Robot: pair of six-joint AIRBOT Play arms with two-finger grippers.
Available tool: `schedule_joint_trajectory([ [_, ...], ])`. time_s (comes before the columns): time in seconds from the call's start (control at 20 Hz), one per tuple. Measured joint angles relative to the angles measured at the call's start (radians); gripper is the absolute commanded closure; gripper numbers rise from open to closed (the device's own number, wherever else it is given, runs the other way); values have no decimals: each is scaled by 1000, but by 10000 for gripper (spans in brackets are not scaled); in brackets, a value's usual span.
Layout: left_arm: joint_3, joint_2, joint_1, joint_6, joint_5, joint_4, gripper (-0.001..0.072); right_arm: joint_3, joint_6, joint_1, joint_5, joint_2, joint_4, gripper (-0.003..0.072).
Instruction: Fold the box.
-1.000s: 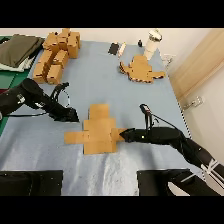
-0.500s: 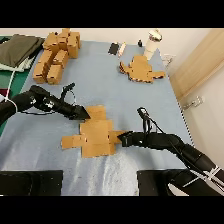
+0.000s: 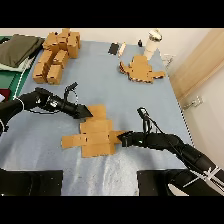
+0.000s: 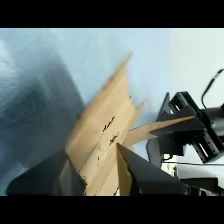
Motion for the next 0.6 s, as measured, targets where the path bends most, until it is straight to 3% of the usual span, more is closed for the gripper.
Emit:
schedule_joint_trajectory([
  [0.3,1,-4,0,66,-84,-18,339,0,27,0,8,0,-13,686],
  [0.6,1,-4,-28,101,-86,-7,361,0,45,0,16,0,-23,686],
])
